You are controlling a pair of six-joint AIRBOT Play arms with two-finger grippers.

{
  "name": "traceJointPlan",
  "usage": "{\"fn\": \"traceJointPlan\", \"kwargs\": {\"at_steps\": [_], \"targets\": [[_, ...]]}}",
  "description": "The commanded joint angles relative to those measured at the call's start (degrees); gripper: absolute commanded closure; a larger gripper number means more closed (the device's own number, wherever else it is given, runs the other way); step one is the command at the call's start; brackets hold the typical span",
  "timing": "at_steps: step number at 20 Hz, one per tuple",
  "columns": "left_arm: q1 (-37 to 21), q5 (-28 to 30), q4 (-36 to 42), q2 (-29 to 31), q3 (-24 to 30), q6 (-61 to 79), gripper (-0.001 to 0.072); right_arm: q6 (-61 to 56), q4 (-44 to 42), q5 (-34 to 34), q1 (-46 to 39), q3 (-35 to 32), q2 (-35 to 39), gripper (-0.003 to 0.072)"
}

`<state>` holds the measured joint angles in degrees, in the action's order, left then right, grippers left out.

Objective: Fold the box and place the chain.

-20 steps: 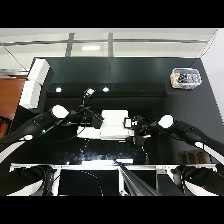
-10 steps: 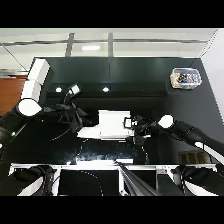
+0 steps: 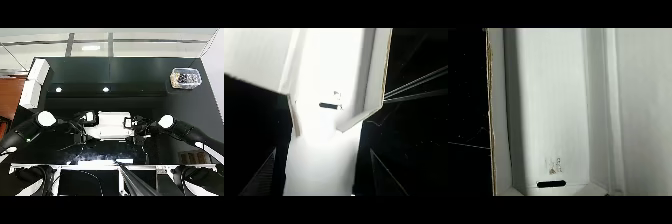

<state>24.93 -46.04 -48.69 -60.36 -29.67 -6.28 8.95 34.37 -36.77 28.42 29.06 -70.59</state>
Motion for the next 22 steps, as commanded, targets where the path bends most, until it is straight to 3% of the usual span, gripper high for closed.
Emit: {"fn": "traceJointPlan", "kwargs": {"at_steps": [1, 4, 5, 7, 8, 12, 18, 22], "targets": [[4.76, 8.87, 1.49, -2.1, 0.48, 1.92, 0.001, 0.0, 0.0, -0.04, 0.02, -0.02, -0.04, 0.0256], [6.51, 8.33, 1.42, -2.1, 0.44, 1.95, 0.0031, 0.0, 0.0, -0.04, 0.02, -0.02, -0.04, 0.0256], [6.51, 7.32, 1.44, -2.08, 0.39, 1.9, 0.0125, 0.0, 0.0, -0.04, 0.02, -0.02, -0.04, 0.0256], [6.51, 5.77, 1.4, -2.08, 0.39, 1.95, 0.0411, 0.0, 0.0, -0.04, 0.02, -0.02, -0.04, 0.0256], [6.51, 5.75, 1.42, -2.08, 0.37, 1.95, 0.0488, 0.0, 0.0, -0.04, 0.02, -0.02, -0.04, 0.0256], [6.51, 5.79, 3.32, -2.1, 0.37, 1.95, 0.0492, 0.0, 0.0, -0.04, 0.02, -0.02, -0.04, 0.0256], [6.54, 6.1, 16.81, -5.25, 0.37, 2.08, 0.0491, 0.0, 0.0, -0.04, 0.02, -0.02, -0.04, 0.0256], [6.43, 6.32, 17.53, -6.32, 0.24, 3.54, 0.0491, 0.0, 0.0, -0.04, 0.02, -0.02, -0.04, 0.0255]]}}
